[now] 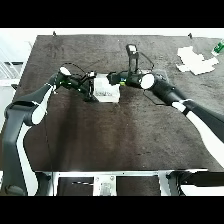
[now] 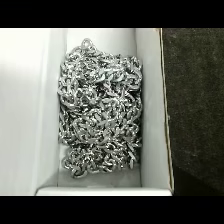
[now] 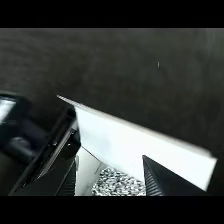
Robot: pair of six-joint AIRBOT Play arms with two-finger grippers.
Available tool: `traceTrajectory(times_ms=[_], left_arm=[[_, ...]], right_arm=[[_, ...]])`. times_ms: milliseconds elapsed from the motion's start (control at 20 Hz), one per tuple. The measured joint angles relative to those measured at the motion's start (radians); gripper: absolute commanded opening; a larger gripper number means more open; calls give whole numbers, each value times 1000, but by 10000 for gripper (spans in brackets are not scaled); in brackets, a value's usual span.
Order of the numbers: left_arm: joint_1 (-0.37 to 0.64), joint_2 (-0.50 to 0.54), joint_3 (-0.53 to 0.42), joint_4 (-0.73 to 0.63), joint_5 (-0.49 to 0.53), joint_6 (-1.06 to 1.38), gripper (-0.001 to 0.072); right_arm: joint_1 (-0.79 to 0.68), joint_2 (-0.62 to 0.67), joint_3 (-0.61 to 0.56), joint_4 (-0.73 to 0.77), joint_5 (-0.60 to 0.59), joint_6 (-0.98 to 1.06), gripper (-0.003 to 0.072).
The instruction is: Fold the box and place the chain.
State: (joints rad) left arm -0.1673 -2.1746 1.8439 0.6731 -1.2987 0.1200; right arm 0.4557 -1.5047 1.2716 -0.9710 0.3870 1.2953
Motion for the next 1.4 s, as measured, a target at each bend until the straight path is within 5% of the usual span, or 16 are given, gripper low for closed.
traceTrajectory(times_ms=[150, 200, 300, 850, 1400], left_arm=[[0, 0, 0, 0, 0, 0, 344], [0, 0, 0, 0, 0, 0, 344], [0, 0, 0, 0, 0, 0, 344], [0, 0, 0, 0, 0, 0, 344], [0, 0, 0, 0, 0, 0, 344]], right_arm=[[-57, 70, 6, -16, 27, -145, 371], [-73, 80, 10, -18, 30, -195, 252], [-108, 86, 24, -18, 36, -297, 211], [-320, -164, 237, 391, 397, -931, 160], [-324, -436, 489, 438, 652, -1037, 160]])
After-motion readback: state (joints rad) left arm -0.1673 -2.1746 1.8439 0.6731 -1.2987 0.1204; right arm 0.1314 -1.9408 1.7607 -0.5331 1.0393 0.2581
